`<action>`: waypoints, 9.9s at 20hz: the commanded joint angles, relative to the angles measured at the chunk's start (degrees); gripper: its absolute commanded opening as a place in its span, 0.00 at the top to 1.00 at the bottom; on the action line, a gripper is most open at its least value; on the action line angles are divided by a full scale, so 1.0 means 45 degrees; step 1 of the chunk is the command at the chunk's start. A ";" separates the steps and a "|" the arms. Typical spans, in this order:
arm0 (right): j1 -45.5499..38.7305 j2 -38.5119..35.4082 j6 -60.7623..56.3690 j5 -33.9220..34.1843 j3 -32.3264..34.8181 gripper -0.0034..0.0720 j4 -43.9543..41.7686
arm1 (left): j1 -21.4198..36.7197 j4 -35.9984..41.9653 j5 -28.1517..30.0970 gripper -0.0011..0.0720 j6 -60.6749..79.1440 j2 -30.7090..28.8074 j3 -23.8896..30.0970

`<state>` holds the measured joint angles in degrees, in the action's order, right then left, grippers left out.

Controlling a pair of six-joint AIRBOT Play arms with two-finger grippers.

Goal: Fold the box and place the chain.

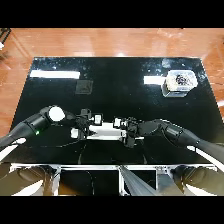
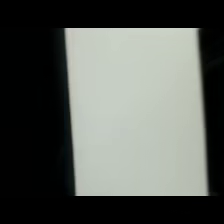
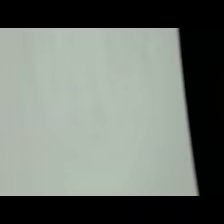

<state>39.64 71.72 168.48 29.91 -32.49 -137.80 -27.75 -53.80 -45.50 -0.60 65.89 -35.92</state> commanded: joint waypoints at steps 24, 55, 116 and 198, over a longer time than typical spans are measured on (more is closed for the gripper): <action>0.0010 0.0000 0.0005 -0.0024 -0.0010 0.71 0.0015 | 0.1540 0.6334 0.1520 0.95 -0.6547 -0.3657 0.1807; 0.0010 0.0000 0.0000 -0.0024 -0.0010 0.71 0.0015 | 0.2841 0.1214 -0.1666 0.95 -0.6295 -0.4061 0.0675; 0.0015 0.0000 -0.0005 0.0068 -0.0010 0.71 0.0010 | 0.0238 0.2880 0.0117 0.66 0.2297 -0.0967 0.1957; 0.0015 0.0000 -0.0005 0.0073 -0.0010 0.71 0.0102 | 0.6606 0.5668 -0.5285 0.21 -1.2308 -0.0078 0.2142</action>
<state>39.64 71.72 168.48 30.24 -32.53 -137.32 2.35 -27.86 -69.01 -55.83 67.53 -26.33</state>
